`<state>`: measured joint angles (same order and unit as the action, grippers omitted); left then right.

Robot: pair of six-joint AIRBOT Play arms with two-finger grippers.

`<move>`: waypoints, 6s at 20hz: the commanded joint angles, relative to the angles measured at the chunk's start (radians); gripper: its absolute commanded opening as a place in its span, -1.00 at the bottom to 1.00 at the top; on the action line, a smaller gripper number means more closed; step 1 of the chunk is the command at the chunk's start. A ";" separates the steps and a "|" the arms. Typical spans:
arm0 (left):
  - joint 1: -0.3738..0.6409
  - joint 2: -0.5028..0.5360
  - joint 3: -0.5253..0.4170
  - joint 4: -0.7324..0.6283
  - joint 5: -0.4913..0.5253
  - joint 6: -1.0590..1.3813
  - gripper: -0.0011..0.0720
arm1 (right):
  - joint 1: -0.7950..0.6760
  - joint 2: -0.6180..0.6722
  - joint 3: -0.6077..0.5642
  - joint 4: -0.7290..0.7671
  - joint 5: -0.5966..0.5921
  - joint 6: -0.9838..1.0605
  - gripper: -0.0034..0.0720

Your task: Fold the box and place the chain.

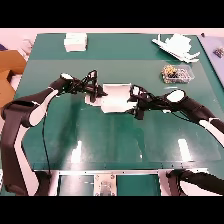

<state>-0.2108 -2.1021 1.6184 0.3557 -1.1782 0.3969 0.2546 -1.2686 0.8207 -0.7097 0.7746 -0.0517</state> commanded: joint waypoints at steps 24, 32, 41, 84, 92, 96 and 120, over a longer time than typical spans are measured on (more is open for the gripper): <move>0.000 -0.001 0.000 0.000 0.000 0.000 -0.92 | 0.112 -0.053 -0.115 -0.090 -0.394 0.067 0.55; 0.000 -0.001 0.000 0.000 0.000 0.000 -0.92 | 0.111 -0.024 -0.107 -0.091 -0.454 0.066 0.55; 0.000 -0.001 0.000 0.000 0.000 0.000 -0.92 | 0.111 -0.024 -0.072 -0.092 -0.511 0.019 0.83; 0.000 -0.001 0.000 0.000 0.000 0.000 -0.92 | -0.193 -0.458 0.393 0.175 0.265 -0.323 0.85; 0.000 -0.001 0.000 0.000 0.000 0.000 -0.92 | -0.202 -0.572 0.514 0.166 0.409 -0.354 0.85; 0.000 -0.001 0.000 0.000 0.000 0.000 -0.92 | -0.206 -0.605 0.539 0.127 0.455 -0.353 0.85; 0.000 -0.001 0.000 0.000 0.000 0.000 -0.92 | -0.187 -0.651 0.546 0.140 0.467 -0.394 0.85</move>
<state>-0.2119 -2.1021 1.6184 0.3553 -1.1801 0.3977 0.0742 -1.9179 1.3632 -0.5461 1.2419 -0.4461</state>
